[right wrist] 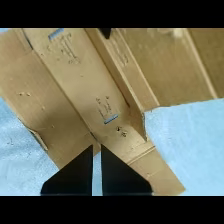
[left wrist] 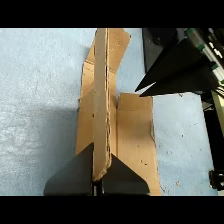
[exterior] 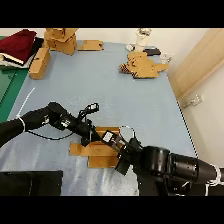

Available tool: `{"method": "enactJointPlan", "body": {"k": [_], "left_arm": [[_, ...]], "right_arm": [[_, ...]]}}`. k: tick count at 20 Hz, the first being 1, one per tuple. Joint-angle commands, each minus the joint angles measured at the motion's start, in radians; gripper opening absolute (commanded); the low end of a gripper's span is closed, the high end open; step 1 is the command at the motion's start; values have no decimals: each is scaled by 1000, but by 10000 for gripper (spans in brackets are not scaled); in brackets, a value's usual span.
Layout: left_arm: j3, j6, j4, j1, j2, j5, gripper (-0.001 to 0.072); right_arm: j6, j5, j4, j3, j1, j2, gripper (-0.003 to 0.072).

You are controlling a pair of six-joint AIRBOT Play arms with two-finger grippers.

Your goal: Fold the box.

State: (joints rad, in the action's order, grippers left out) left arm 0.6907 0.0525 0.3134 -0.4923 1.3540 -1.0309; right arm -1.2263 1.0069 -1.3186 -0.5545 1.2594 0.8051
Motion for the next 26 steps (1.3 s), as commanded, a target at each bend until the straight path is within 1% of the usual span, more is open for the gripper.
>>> {"method": "enactJointPlan", "body": {"k": [1,2,4,7,10,13,17,21,23,26], "left_arm": [[0,0,0,-1,0,1,15],[0,0,0,-1,0,0,16],[0,0,1,-1,0,0,16],[0,0,0,-1,0,0,15],[0,0,0,-1,0,0,15],[0,0,1,-1,0,1,15],[0,0,0,-1,0,0,15],[0,0,0,-1,0,0,15],[0,0,0,-1,0,0,16],[0,0,0,-1,0,0,16]], "right_arm": [[109,73,74,4,141,4,343],[108,76,77,12,175,8,536],[108,77,109,30,216,27,536],[89,75,123,30,218,56,536],[21,33,120,30,237,68,536],[15,-7,106,30,238,87,536],[6,-14,114,30,238,130,537],[24,-23,240,30,235,193,537],[79,-20,315,24,235,195,537],[134,24,407,-3,235,195,537]]}}
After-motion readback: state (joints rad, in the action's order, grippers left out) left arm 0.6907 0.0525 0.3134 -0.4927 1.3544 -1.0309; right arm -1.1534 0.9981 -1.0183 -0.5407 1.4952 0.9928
